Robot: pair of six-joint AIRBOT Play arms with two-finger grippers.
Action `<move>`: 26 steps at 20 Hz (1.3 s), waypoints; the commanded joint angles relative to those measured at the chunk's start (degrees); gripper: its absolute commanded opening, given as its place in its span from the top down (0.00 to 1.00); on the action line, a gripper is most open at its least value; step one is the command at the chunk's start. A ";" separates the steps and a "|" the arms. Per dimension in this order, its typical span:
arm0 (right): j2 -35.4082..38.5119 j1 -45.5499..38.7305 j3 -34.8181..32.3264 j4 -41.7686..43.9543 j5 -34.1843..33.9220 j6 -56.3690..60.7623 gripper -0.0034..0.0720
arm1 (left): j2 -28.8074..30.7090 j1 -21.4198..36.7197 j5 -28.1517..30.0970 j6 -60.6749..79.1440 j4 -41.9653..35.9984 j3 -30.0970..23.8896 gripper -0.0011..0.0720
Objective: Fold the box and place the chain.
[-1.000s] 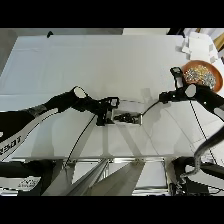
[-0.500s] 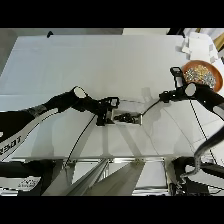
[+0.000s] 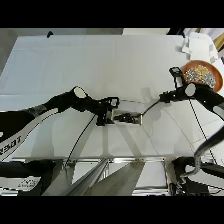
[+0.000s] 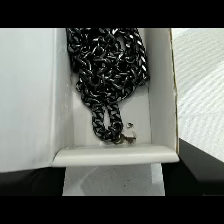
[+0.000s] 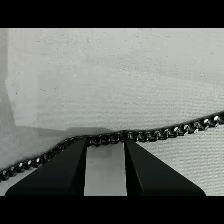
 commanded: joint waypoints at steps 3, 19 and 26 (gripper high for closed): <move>0.28 0.04 -0.02 -0.57 8.09 0.02 0.77 | 0.04 0.04 0.00 0.02 0.02 0.02 0.45; 18.40 2.27 -0.02 -1.33 12.70 -0.59 0.94 | 0.04 0.04 0.00 0.02 0.02 0.02 0.45; 27.41 2.99 -0.02 0.76 18.12 -1.86 0.94 | 0.04 0.04 0.00 0.02 0.02 0.02 0.45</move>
